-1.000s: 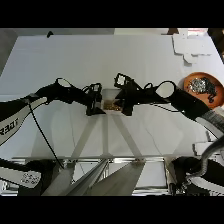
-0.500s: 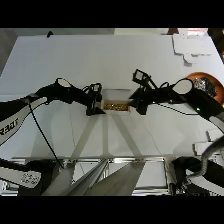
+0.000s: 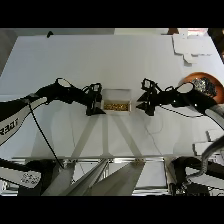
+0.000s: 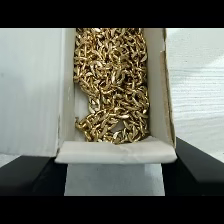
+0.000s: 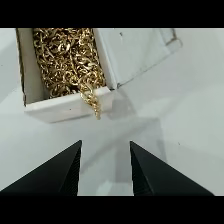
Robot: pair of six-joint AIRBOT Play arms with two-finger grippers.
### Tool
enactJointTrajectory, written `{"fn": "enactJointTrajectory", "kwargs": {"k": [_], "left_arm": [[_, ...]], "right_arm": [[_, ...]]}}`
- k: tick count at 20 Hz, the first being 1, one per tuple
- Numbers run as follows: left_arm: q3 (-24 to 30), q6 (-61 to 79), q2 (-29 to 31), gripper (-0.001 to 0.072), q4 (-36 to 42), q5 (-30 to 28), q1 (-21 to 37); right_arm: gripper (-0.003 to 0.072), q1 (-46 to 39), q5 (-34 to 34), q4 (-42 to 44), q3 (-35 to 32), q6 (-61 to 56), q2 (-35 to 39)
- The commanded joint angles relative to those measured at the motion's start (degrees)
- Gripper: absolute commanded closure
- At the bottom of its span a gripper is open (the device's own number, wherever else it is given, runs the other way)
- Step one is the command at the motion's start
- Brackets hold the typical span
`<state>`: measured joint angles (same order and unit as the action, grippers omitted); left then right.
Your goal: Fold the box and place the chain.
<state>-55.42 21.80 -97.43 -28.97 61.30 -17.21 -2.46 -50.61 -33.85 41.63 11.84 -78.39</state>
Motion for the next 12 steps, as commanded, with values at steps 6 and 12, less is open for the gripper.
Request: {"fn": "enactJointTrajectory", "kwargs": {"k": [6,12], "left_arm": [[0.0,0.0,0.0,0.0502,0.0,0.0,0.0],[0.0,0.0,0.0,0.0502,0.0,0.0,0.0]], "right_arm": [[0.0411,2.5,2.7,12.6,-0.1,18.9,-4.7],[0.0673,3.3,2.1,11.8,-0.1,19.5,-4.7]]}}
